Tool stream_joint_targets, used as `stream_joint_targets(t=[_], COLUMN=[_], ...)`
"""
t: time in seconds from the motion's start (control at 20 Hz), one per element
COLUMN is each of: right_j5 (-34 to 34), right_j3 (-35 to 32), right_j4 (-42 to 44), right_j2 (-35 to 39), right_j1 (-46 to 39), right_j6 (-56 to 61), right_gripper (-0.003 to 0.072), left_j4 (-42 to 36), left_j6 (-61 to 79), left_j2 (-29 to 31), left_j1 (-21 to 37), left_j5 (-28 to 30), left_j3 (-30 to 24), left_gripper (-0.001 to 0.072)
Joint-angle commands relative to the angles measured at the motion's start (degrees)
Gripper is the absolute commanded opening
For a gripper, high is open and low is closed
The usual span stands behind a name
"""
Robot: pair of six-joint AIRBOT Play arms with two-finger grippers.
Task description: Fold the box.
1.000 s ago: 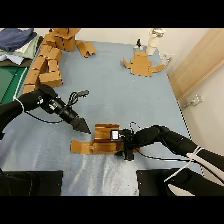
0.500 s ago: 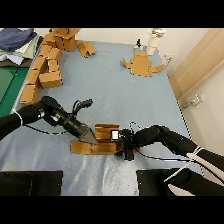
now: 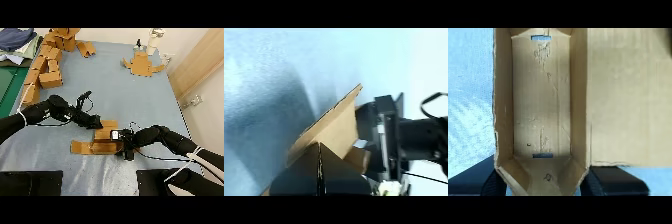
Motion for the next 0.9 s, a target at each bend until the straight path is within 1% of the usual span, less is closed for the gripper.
stream_joint_targets(t=[0.0,0.2,0.45,0.65,0.75,0.85], right_j5=[0.0,0.0,0.0,0.0,0.0,0.0], right_j3=[0.0,0.0,0.0,0.0,0.0,0.0], right_j4=[0.0,-0.2,-0.2,-0.2,-0.2,-0.2], right_j2=[0.0,0.0,0.0,0.0,0.0,0.0], right_j1=[0.0,0.0,0.0,0.0,0.0,0.0], right_j6=[0.0,0.0,0.0,0.0,0.0,0.0], right_gripper=[0.0557,0.0557,0.0556,0.0557,0.0556,0.0556], left_j4=[8.4,9.7,10.5,9.9,9.4,10.9], left_j6=[-6.6,-9.8,-12.5,-12.0,-5.7,1.4], left_j2=[-0.6,-1.9,-1.9,-1.9,-1.4,1.7], left_j1=[-2.1,-4.2,-4.1,-4.1,-4.1,-4.1], left_j5=[3.0,1.8,2.0,0.3,-1.8,-4.5], left_j3=[0.6,0.6,0.6,0.6,0.6,0.3], left_gripper=[0.0009,0.0009,0.0009,0.0011,0.0009,0.0006])
